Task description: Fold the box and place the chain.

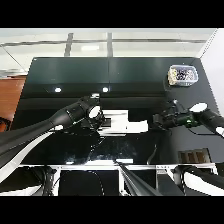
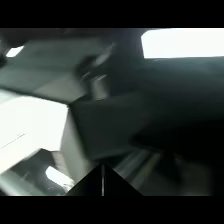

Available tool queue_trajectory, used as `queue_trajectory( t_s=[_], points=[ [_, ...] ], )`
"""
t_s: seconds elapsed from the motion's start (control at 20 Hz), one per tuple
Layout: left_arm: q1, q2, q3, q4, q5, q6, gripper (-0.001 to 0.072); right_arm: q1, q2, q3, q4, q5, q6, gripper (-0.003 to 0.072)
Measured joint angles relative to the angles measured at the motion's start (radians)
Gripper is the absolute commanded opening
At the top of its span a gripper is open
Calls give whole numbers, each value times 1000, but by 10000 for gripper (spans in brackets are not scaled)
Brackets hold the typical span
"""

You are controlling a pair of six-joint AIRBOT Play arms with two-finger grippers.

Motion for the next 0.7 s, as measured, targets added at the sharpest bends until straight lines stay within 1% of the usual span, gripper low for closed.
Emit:
queue_trajectory(
  t_s=[0.15,0.2,0.25,0.3,0.5,0.55,0.6,0.7],
  points=[
    [0,0,0,0,0,0,27,80,-42,0,109,-17,-64,20],
    [0,0,0,0,0,0,26,98,-50,5,129,-27,-77,210],
    [0,0,0,0,0,0,26,109,-55,14,146,-26,-88,484],
    [0,0,0,0,0,0,27,120,-60,29,159,-15,-99,497],
    [0,0,0,0,0,0,27,146,-66,97,186,61,-134,491],
    [0,-1,0,0,0,0,27,159,-67,112,190,80,-138,448],
    [0,-1,0,0,0,0,27,173,-68,125,192,89,-138,448],
    [0,-1,0,0,0,0,26,213,-68,154,194,104,-133,345]
  ],
)
